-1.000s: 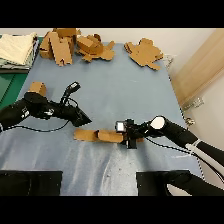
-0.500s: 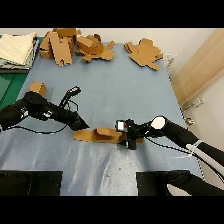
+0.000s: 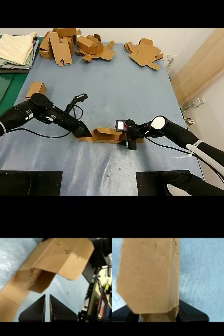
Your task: Fold the box.
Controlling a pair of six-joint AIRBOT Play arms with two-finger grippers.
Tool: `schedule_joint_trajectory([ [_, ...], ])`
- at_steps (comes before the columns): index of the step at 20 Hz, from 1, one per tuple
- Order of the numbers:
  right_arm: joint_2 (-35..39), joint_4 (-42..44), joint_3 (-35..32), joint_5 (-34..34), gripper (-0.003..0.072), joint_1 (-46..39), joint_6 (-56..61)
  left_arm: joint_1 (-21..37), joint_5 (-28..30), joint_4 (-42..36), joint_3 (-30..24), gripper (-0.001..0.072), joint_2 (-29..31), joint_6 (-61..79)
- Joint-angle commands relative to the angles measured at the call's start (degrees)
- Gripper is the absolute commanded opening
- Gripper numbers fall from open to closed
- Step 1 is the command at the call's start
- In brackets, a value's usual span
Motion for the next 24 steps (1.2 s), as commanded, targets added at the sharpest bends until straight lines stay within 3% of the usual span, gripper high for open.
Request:
schedule_joint_trajectory([
  [1, 0.02, 0.02, 0.04, 0.02, 0.06, 0.07, 0.04, -5.9, 6.36, -1.6, 0.46, 0.0091, -0.04, -6.82],
  [5, 0.0, 0.0, 0.04, 0.0, 0.0597, 0.07, 0.02, -7.43, 12.92, -2.08, 4.28, 0.009, -1.11, -8.72],
  [10, -1.03, -0.04, 0.0, -0.26, 0.0591, 0.07, -0.09, -7.45, 12.63, -2.21, 8.13, 0.009, -4.48, -8.68],
  [21, -1.73, -0.85, 0.0, -1.66, 0.0592, 0.07, -0.26, -7.45, 9.99, -3.8, 8.57, 0.009, -5.49, -8.5],
  [24, -1.7, -0.83, 0.0, -1.53, 0.0592, 0.07, -0.22, -7.13, 5.49, -3.67, 8.87, 0.009, -5.46, -7.63],
])
